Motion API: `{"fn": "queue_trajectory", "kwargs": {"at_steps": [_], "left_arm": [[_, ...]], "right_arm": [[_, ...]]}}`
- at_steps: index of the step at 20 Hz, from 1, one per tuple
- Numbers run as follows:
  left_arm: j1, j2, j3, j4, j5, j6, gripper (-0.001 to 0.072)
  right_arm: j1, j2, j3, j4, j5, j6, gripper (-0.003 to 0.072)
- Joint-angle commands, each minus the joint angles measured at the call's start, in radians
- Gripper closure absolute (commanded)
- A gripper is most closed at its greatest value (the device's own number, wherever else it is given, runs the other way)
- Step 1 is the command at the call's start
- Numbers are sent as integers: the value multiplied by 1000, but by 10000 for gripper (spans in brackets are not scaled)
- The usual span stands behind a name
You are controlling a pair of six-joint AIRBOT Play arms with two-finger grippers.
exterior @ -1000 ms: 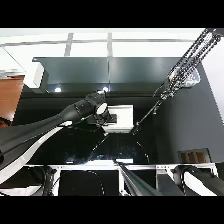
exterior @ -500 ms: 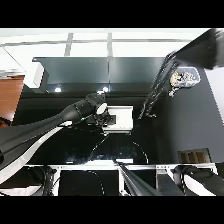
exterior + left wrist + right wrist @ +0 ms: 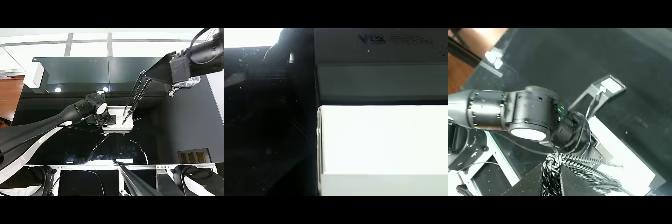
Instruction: Fold the box and place the chain.
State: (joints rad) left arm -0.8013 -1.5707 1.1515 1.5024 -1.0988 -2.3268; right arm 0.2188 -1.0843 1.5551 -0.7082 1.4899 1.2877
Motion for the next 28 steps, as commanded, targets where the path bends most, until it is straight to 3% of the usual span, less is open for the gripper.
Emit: {"fn": "queue_trajectory", "kwargs": {"at_steps": [1,12,15,19,22,23,24,25,28], "left_arm": [[0,0,1,0,2,0,679],[0,0,1,4,2,0,679],[0,0,1,4,3,0,679],[1,0,1,4,3,0,679],[0,0,1,4,6,0,679],[0,0,1,4,5,0,679],[0,0,1,3,4,0,679],[0,0,1,3,1,0,678],[0,0,1,3,-6,0,679]], "right_arm": [[9,0,-70,0,-26,-3,671],[56,0,-235,12,-138,-73,670],[62,0,-384,11,-196,-74,671],[93,-5,-652,-5,-448,-70,670],[145,-40,-748,24,-554,-50,667],[159,-54,-749,16,-552,-50,650],[161,-60,-749,17,-552,-50,455],[151,-58,-741,-1,-541,-50,313],[10,-21,-666,-179,-328,-80,310]]}}
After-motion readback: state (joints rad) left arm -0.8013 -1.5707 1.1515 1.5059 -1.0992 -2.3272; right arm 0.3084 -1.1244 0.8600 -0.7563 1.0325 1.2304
